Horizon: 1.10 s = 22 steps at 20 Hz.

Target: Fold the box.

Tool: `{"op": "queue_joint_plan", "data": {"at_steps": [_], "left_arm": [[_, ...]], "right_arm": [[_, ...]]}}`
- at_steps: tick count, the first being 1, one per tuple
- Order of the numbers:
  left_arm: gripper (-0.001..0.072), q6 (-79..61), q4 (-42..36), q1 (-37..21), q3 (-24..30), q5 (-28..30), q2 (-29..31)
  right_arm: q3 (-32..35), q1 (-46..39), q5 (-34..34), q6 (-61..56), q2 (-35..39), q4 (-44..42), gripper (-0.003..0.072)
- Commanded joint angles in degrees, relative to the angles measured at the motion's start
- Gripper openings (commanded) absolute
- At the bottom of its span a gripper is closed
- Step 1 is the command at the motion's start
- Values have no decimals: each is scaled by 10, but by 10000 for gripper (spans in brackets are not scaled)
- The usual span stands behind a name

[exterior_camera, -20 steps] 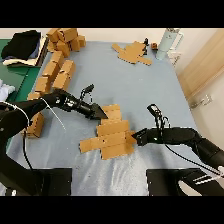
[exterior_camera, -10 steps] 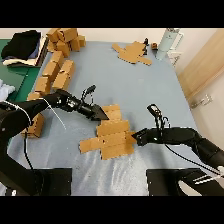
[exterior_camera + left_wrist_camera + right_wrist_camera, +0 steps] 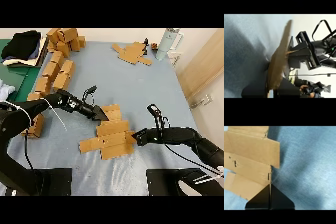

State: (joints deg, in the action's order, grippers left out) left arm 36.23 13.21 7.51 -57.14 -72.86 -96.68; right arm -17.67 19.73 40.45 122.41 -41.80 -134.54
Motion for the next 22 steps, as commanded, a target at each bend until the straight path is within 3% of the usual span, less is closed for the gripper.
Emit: {"op": "queue_joint_plan", "data": {"at_steps": [1, 3, 4, 7, 9, 12, 15, 17, 22], "left_arm": [[95, 0, 16, 0, 0, -2, 0], [92, -5, 16, 0, 0, -2, 0], [13, -9, 16, 0, 0, -2, 0], [14, -7, 3, 0, 0, 0, 0], [13, -12, -6, 0, -1, 4, 0], [11, -62, -4, 0, -4, 15, 2], [10, -110, -2, 14, -5, 59, 29], [10, -151, 12, 42, -5, 103, 63], [10, -259, 115, 130, 0, 206, 150]], "right_arm": [[0, 0, -1, 0, 0, 1, 2], [0, 0, -2, 0, 0, 2, 2], [0, 0, -3, 0, 0, 2, 2], [0, 0, -6, 0, 0, 2, 37], [0, 0, -15, 0, 0, 2, 298], [-4, -10, -50, -12, 0, 10, 306], [-46, -54, -54, -91, 0, 71, 306], [-84, -86, -53, -134, 0, 110, 305], [-146, -120, -52, -167, 0, 112, 294]]}}
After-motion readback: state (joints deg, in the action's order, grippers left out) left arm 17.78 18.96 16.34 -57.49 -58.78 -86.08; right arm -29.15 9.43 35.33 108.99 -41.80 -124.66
